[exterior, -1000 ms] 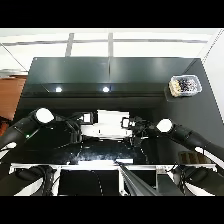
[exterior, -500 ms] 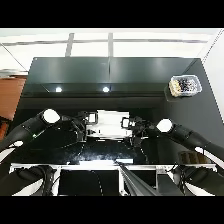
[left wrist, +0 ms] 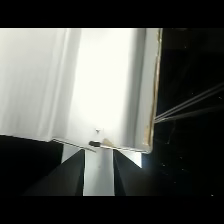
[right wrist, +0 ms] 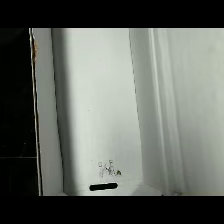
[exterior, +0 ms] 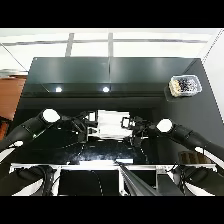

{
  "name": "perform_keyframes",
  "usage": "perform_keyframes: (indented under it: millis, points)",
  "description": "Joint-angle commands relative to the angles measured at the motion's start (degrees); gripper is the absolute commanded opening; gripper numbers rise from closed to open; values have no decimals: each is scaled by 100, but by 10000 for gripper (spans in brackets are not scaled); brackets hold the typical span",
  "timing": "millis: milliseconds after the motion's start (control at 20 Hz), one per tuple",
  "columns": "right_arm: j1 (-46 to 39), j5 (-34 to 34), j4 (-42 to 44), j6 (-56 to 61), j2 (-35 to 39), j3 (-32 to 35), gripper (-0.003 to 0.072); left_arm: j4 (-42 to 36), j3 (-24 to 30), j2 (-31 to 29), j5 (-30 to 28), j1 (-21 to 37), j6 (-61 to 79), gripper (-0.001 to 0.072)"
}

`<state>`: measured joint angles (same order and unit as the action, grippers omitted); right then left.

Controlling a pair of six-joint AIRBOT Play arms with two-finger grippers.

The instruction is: Fold the box and place the chain.

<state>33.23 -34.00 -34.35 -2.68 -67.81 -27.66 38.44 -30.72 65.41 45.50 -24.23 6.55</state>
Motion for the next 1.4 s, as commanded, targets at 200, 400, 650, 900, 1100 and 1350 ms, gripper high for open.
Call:
perform_keyframes:
  millis: [200,400,650,900,1100,1350]
  points:
    - [0,-4,4,-4,2,2,536,-463,-4,33,-94,-251,96,174]
    - [0,-4,4,-4,2,2,537,-498,-4,170,-208,-459,94,163]
    - [0,-4,2,-4,2,2,537,-483,-4,369,-223,-479,94,165]
    - [0,-4,4,-4,2,2,537,-492,-7,376,-221,-479,92,259]
    - [0,-4,2,-4,2,2,537,-487,-7,376,-219,-479,70,374]
    - [0,-4,2,-4,2,2,537,-485,-7,363,-179,-474,48,401]
